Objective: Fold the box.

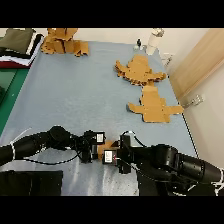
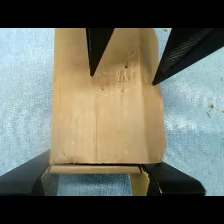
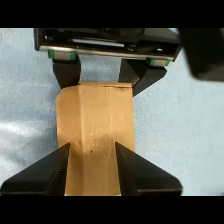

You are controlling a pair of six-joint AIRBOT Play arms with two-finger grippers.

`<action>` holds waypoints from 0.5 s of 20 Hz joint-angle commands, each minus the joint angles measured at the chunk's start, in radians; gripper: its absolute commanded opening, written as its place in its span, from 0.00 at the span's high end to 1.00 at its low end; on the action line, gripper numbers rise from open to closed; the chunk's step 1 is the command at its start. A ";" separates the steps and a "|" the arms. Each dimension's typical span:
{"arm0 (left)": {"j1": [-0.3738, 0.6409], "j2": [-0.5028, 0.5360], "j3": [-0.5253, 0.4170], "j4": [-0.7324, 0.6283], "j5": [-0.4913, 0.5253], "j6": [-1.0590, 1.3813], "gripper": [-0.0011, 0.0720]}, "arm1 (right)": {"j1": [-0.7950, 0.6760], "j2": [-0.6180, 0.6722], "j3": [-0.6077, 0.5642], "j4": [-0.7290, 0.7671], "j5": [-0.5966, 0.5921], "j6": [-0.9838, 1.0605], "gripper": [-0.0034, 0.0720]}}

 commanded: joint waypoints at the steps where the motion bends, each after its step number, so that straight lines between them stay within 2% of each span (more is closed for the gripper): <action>1: 0.001 0.000 0.000 0.000 0.000 0.000 0.35 | 0.001 -0.026 -0.006 -0.037 0.006 -0.072 0.35; 3: 0.001 0.000 0.000 0.000 0.000 0.000 0.35 | 0.028 -0.033 -0.006 -0.092 0.005 -0.071 0.35; 6: 0.001 0.000 0.000 0.000 0.000 0.000 0.35 | 0.098 -0.033 -0.006 -0.274 -0.038 -0.044 0.35; 10: 0.001 0.000 0.000 0.000 0.000 0.000 0.35 | 0.155 -0.032 -0.005 -0.328 -0.045 0.036 0.35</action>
